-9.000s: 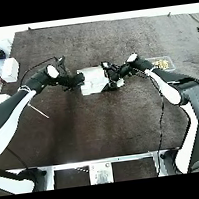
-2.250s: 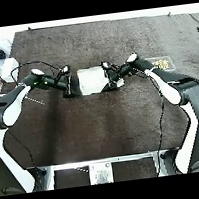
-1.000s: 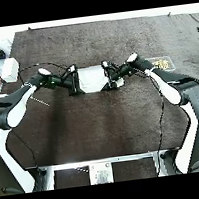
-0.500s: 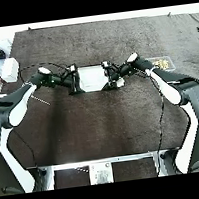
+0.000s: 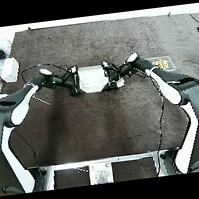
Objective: Fold the box and place the chain.
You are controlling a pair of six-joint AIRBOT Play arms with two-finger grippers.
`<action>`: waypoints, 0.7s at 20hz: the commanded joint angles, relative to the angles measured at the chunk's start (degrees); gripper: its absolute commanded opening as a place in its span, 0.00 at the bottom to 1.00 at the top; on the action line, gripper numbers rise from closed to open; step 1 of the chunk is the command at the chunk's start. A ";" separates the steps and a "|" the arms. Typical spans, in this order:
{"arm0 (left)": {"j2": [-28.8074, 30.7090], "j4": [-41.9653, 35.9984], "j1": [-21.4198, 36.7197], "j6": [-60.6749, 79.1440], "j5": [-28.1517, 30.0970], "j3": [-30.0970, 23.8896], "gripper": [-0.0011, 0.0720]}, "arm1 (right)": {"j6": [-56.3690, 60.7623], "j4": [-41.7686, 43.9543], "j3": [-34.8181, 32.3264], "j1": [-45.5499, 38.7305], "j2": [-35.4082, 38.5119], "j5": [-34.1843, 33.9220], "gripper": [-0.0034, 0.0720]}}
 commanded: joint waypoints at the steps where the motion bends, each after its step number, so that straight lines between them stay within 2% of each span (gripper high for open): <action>1: -0.28 -1.31 -0.35 1.27 -0.22 0.04 1.00 | 0.17 0.11 0.00 0.04 -0.04 -0.31 0.60; 8: -0.31 -1.22 -0.35 1.33 -0.24 -0.02 1.00 | 0.17 0.11 0.00 0.04 -0.04 -0.31 0.60; 9: -0.37 -1.09 -0.35 1.33 -0.22 -0.02 0.88 | 0.17 0.11 0.00 0.04 -0.04 -0.31 0.60; 10: -0.50 -0.85 -0.35 1.46 -0.22 -0.02 0.83 | 0.17 0.11 0.00 0.04 -0.04 -0.31 0.60; 14: -0.66 -0.72 -0.35 1.46 -0.24 -0.02 0.83 | 0.17 0.11 0.00 0.04 -0.04 -0.31 0.60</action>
